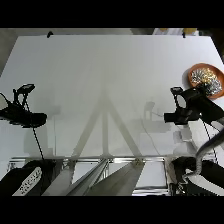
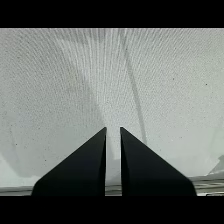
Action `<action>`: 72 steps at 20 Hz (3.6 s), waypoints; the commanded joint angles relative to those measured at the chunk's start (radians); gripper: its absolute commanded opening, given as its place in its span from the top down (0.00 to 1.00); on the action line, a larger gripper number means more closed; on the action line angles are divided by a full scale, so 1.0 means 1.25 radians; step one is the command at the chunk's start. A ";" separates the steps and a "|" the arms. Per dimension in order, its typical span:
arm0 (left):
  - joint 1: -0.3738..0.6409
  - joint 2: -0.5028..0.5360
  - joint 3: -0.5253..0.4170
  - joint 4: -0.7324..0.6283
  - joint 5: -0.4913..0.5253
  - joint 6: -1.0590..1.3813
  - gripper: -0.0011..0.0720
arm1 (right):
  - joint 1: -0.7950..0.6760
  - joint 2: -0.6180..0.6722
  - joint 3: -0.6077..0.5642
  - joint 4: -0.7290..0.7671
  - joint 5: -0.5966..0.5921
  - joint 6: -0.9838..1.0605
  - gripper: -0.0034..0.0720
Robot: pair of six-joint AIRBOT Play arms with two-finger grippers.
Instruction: Fold the box and place the chain.
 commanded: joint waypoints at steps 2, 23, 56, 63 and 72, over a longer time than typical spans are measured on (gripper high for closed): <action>0.001 0.001 0.000 0.000 0.000 0.000 0.85 | 0.000 0.001 0.000 0.000 0.000 0.000 0.93; 0.001 0.001 0.000 0.000 0.000 0.000 0.85 | -0.487 0.008 0.141 -0.313 0.068 -0.332 0.93; 0.001 0.001 0.000 0.000 0.000 0.000 0.85 | -0.504 -0.020 0.141 -0.098 0.015 -0.605 0.93; 0.001 0.001 0.000 0.000 0.000 0.000 0.85 | -0.302 0.281 -0.066 0.398 -0.141 -0.617 0.93; 0.001 0.001 0.000 -0.016 0.069 -0.002 0.85 | -0.069 0.522 -0.242 0.443 -0.222 -0.483 0.93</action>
